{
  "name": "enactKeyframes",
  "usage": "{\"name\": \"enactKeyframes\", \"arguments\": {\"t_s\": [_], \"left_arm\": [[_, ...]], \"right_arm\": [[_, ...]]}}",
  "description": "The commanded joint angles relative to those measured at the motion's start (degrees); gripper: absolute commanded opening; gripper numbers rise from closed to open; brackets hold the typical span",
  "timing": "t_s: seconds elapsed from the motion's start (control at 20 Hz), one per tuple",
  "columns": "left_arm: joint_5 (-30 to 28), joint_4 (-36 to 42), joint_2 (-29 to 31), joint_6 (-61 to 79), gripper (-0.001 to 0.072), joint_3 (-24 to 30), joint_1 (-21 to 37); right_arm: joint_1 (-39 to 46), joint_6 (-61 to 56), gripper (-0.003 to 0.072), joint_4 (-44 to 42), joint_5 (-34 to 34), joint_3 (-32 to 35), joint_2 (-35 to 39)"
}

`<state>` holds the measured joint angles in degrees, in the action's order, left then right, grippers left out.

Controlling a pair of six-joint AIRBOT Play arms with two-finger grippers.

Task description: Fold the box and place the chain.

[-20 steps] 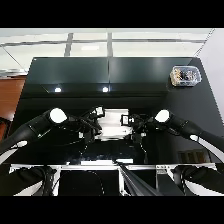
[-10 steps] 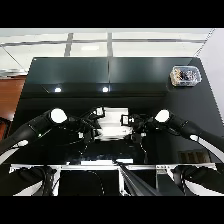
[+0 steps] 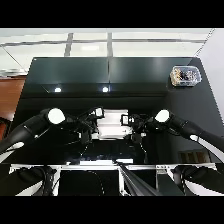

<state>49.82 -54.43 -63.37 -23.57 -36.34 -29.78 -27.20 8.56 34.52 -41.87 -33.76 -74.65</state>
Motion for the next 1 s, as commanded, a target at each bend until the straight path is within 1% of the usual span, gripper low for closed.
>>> {"name": "enactKeyframes", "arguments": {"t_s": [0.0,0.05,0.15,0.2,0.3,0.35,0.4,0.5,0.55,0.6,0.65,0.75,0.95], "left_arm": [[1.7,-20.1,6.1,-19.3,0.0025,-0.7,1.4],[1.7,-24.7,8.7,-23.5,0.0025,-0.7,2.7],[2.1,-25.4,13.2,-35.8,0.0026,-0.7,7.3],[3.9,-25.2,14.3,-44.1,0.0026,-0.7,10.2],[9.3,-24.8,14.2,-56.3,0.0026,0.8,16.4],[11.1,-22.3,13.8,-61.7,0.0027,2.4,19.7],[13.5,-16.2,12.9,-63.3,0.0029,4.2,23.6],[16.7,-1.6,10.3,-55.3,0.0029,7.6,30.6],[16.8,4.3,8.9,-51.7,0.0028,9.4,33.5],[15.9,7.5,7.4,-50.0,0.0027,10.8,35.6],[14.4,8.5,5.9,-49.4,0.0027,11.6,36.9],[12.4,8.7,2.4,-49.4,0.0027,11.9,36.3],[10.1,10.0,-2.8,-48.5,0.0027,11.8,29.4]], "right_arm": [[-0.1,0.0,0.0245,0.0,0.0,0.0,0.0],[-0.1,0.0,0.0245,0.0,0.0,0.0,0.0],[-0.1,0.0,0.0245,0.0,0.0,0.0,0.0],[-0.1,0.0,0.0245,0.0,0.0,0.0,0.0],[-0.1,0.0,0.0245,0.0,0.0,0.0,0.0],[-0.1,0.0,0.0245,0.0,0.0,0.0,0.0],[-0.1,0.0,0.0245,0.0,0.0,0.0,0.0],[-0.1,0.0,0.0245,0.0,0.0,0.0,0.0],[-0.1,0.0,0.0245,0.0,0.0,0.0,0.0],[-0.1,0.0,0.0245,0.0,0.0,0.0,0.0],[-0.1,0.0,0.0245,0.0,0.0,0.0,0.0],[-0.1,0.0,0.0245,0.0,0.0,0.0,0.0],[-0.1,0.0,0.0245,0.0,0.0,0.0,0.0]]}}
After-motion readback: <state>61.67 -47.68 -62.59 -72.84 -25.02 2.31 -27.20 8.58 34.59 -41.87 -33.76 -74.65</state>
